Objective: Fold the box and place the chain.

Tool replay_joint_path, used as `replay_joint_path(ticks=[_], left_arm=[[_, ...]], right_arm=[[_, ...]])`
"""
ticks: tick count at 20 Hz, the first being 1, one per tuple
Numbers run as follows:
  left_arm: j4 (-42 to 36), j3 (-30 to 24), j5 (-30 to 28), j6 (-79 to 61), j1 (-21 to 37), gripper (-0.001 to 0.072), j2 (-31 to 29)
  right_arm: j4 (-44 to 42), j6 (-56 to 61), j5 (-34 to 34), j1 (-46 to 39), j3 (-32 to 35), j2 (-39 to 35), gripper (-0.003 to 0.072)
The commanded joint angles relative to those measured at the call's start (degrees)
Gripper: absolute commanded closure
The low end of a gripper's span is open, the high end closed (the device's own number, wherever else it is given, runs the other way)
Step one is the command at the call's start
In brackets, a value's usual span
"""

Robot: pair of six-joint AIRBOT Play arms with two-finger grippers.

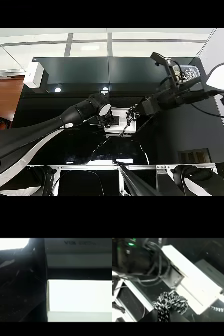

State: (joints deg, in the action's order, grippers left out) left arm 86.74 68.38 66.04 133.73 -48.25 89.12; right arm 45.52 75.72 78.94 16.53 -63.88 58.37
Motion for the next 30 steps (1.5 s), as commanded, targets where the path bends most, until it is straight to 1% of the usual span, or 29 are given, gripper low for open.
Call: replay_joint_path(ticks=[1,4,6,7,10,11,14,16,19,22,23,26,28,29,30], left_arm=[[0.0,0.1,0.0,0.0,0.0,0.0680,0.0],[0.0,0.1,0.0,0.0,0.0,0.0679,0.0],[0.0,0.1,0.0,0.0,0.0,0.0679,0.0],[0.0,0.1,0.0,0.0,0.0,0.0679,0.0],[0.0,0.1,0.0,0.0,0.0,0.0679,0.0],[0.0,0.1,0.0,0.0,0.0,0.0679,0.0],[0.0,0.1,0.0,0.0,0.0,0.0680,0.0],[0.0,0.1,0.0,0.0,0.0,0.0679,0.0],[0.0,0.1,0.0,0.0,0.0,0.0680,0.0],[0.0,0.1,0.0,0.0,0.0,0.0679,0.0],[0.0,0.1,0.0,0.0,0.0,0.0679,0.0],[0.0,0.1,0.0,0.0,0.1,0.0679,0.0],[0.0,0.1,0.0,0.0,0.1,0.0679,0.0],[0.0,0.1,0.0,0.0,0.1,0.0680,0.0],[0.0,0.0,0.0,0.0,0.1,0.0679,0.0]], right_arm=[[-0.9,-1.4,8.4,-6.8,-1.4,-0.1,0.0673],[-1.7,-2.5,13.9,-14.2,-3.5,-0.1,0.0673],[-2.5,-3.0,13.4,-16.3,-3.5,0.0,0.0673],[-3.6,-4.0,12.7,-16.2,-3.5,0.1,0.0673],[-11.9,-7.4,11.7,-14.2,-3.0,1.0,0.0673],[-13.5,-8.3,11.0,-13.1,-2.8,1.5,0.0673],[-14.4,-9.5,8.4,-9.6,-0.7,2.7,0.0673],[-14.3,-10.1,6.9,-7.9,2.4,3.5,0.0673],[-13.5,-10.2,2.6,-7.4,7.2,3.7,0.0673],[-14.0,-10.3,-0.3,-7.3,11.8,3.7,0.0673],[-14.1,-10.2,-2.2,-7.0,13.4,3.7,0.0673],[-15.0,-10.2,-11.1,-4.1,17.1,4.0,0.0672],[-14.8,-10.2,-14.4,-2.3,18.4,4.7,0.0670],[-14.8,-10.2,-14.8,-2.1,18.6,5.2,0.0594],[-14.5,-10.2,-14.7,-2.3,18.5,5.2,0.0366]])
